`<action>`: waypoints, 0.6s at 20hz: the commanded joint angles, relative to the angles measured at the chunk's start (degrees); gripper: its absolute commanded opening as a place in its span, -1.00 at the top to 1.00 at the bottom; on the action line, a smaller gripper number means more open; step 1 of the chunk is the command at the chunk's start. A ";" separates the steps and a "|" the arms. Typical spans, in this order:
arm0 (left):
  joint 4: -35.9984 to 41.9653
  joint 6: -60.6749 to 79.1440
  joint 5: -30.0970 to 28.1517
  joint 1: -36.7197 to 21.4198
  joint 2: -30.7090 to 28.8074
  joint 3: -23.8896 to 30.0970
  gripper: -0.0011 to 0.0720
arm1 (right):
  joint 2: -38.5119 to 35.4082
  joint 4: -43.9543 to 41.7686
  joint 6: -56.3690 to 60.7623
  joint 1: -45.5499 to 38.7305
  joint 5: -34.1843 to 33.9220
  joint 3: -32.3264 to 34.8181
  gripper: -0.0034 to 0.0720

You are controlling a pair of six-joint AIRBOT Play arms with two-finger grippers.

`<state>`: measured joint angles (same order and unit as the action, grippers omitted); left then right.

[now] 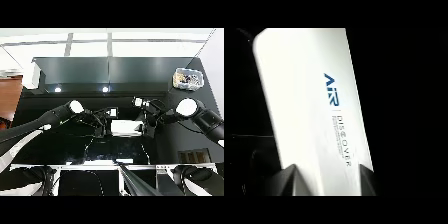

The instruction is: Fold the box and place the chain.

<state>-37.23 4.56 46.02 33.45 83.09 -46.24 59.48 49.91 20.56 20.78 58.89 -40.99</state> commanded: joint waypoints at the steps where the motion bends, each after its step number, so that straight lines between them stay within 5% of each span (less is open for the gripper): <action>1: -0.02 0.15 0.09 0.00 0.04 -0.04 0.08 | 0.15 -0.20 0.00 0.04 -0.11 0.00 -0.22; 6: -0.02 0.15 0.09 0.00 0.04 -0.04 0.09 | 0.15 -0.26 0.00 0.04 0.02 0.00 -0.22; 8: -0.02 0.15 0.09 0.00 0.04 -0.04 0.08 | 0.15 -0.28 0.02 0.04 0.15 0.00 0.44; 12: -0.02 0.15 0.09 0.00 0.04 -0.04 0.09 | 0.15 -0.28 0.02 0.04 0.31 0.00 0.43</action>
